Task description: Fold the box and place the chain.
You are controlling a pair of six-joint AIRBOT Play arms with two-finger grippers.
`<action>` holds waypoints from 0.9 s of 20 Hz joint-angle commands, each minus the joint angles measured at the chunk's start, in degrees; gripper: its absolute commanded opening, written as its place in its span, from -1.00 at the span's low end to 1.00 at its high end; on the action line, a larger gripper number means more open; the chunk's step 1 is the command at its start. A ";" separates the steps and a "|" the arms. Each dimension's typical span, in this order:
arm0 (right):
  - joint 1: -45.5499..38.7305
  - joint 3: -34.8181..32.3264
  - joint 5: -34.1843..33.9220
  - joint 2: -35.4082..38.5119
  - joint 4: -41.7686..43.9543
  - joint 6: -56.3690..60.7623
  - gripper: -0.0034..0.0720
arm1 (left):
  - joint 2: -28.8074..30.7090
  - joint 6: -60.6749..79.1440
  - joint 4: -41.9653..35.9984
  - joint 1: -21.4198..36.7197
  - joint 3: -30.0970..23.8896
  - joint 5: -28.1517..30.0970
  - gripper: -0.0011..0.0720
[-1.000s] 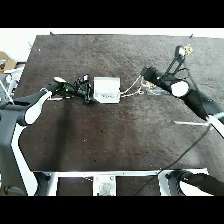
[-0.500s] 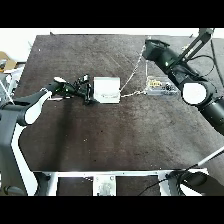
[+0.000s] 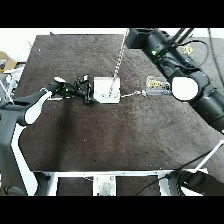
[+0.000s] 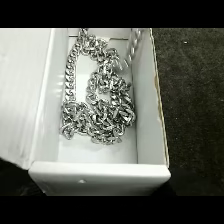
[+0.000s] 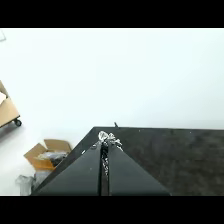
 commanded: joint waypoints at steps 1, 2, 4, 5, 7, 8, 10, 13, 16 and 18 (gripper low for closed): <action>1.16 0.87 3.28 -3.37 1.40 0.11 -0.91 | 0.02 0.00 0.02 0.02 0.02 0.02 -0.52; 1.16 0.81 5.44 -4.35 1.68 0.17 -0.91 | 0.02 0.00 0.00 0.02 0.02 0.00 -0.52; 1.16 0.70 9.86 -6.60 3.04 0.15 -0.91 | 0.02 0.00 0.02 0.02 0.02 0.02 -0.52; 1.16 0.70 12.11 -7.80 3.82 0.17 -0.91 | 0.02 0.00 0.02 0.02 0.02 0.02 -0.52; 1.18 -0.46 14.34 -10.05 6.14 0.15 -0.91 | 0.02 0.00 0.00 0.02 0.02 0.02 -0.52; 1.16 -1.60 14.38 -10.62 6.56 0.15 -0.91 | 0.02 0.00 0.02 0.02 0.02 0.02 -0.52; 0.35 -3.82 14.84 -11.23 6.47 0.11 -0.86 | 0.02 0.00 0.02 0.02 0.02 0.02 -0.52; -3.91 -5.01 20.37 -11.19 5.77 0.09 -0.13 | 0.02 0.00 0.02 0.02 0.02 0.02 -0.52; -10.36 -5.07 30.27 -10.97 2.05 0.13 -0.12 | 0.02 0.00 0.02 0.02 0.02 0.04 -0.52; -15.72 -5.20 39.19 -11.02 1.57 0.15 -0.13 | 0.02 0.00 0.02 0.02 0.02 0.04 -0.52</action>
